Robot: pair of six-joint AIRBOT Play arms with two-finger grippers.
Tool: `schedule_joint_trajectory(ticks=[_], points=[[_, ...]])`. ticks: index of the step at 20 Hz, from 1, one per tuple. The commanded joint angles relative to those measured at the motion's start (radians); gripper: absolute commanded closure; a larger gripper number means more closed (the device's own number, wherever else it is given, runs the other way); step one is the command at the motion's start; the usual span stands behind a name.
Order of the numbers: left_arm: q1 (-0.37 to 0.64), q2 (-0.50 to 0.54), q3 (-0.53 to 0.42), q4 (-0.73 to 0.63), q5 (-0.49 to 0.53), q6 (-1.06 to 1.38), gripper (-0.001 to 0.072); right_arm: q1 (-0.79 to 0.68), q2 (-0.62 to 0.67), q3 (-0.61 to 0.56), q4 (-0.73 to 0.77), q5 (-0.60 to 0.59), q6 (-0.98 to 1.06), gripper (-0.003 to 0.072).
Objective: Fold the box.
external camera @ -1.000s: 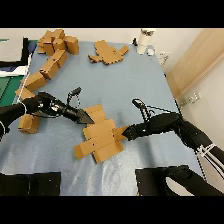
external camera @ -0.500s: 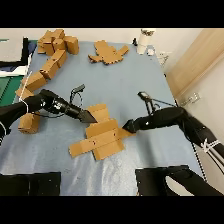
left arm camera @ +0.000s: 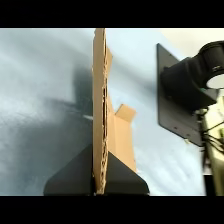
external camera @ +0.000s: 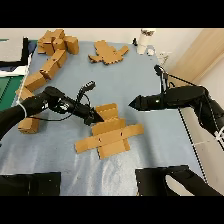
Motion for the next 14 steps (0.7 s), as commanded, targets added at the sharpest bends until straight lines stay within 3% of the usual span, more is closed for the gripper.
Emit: schedule_joint_trajectory(ticks=[1, 2, 9, 14], points=[[-0.055, 0.082, -0.053, 0.037, 0.156, 0.094, 0.0702, -0.003, -0.017, 0.019, 0.017, 0.003, 0.027, 0.0499], [-0.069, 0.098, -0.073, 0.036, 0.169, 0.121, 0.0702, -0.003, -0.027, 0.019, 0.018, 0.004, 0.026, 0.0602], [-0.22, 0.165, -0.181, 0.037, 0.393, 0.194, 0.0702, 0.0, -0.05, 0.019, 0.018, 0.021, 0.026, 0.0608], [-0.256, 0.166, -0.197, 0.029, 0.415, 0.209, 0.0701, 0.0, -0.05, 0.019, 0.018, 0.026, 0.023, 0.0608]])
